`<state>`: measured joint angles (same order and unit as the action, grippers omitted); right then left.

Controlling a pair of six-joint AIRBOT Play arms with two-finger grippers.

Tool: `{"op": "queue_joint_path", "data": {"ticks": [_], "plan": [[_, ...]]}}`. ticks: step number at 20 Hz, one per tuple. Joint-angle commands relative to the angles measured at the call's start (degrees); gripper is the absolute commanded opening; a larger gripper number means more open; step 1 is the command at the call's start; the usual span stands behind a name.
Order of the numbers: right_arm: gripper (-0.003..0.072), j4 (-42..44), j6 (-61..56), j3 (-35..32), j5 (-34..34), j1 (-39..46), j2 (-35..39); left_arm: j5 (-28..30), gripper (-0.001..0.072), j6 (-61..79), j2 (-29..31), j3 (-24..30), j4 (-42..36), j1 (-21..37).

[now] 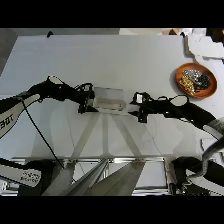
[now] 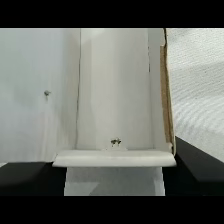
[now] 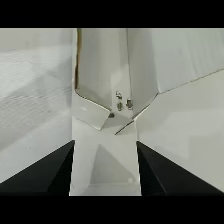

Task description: Fold the box and place the chain.

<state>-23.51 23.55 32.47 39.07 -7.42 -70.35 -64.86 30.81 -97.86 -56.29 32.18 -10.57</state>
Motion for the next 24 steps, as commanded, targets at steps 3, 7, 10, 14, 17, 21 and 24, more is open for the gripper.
{"op": "queue_joint_path", "data": {"ticks": [3,7,10,14,17,21,24], "plan": [[0.0431,0.07,4.63,0.39,-1.22,-1.33,-2.34,-0.07,0.0339,0.02,0.02,0.02,0.02,0.0],[0.0422,1.79,4.96,2.54,-3.32,-2.51,-4.22,-0.07,0.0339,0.02,0.02,0.02,0.02,0.0],[0.0389,2.56,3.3,3.17,-5.7,-2.51,-4.22,-0.07,0.0339,0.02,0.02,0.02,0.02,0.0],[0.0255,2.51,3.02,3.19,-3.78,-2.58,-4.2,-0.07,0.0339,0.02,0.02,0.02,0.02,0.0],[0.0253,2.51,3.04,3.19,-2.4,-3.54,-4.22,-0.07,0.0339,0.02,0.02,0.02,0.02,0.0],[0.0199,2.54,3.06,3.19,-2.49,-4.07,-4.31,-0.07,0.0339,0.02,0.02,0.02,0.02,0.0],[0.0173,2.56,3.06,3.19,-2.73,-4.07,-4.33,-0.07,0.0339,0.02,0.02,0.02,0.02,0.0]]}}
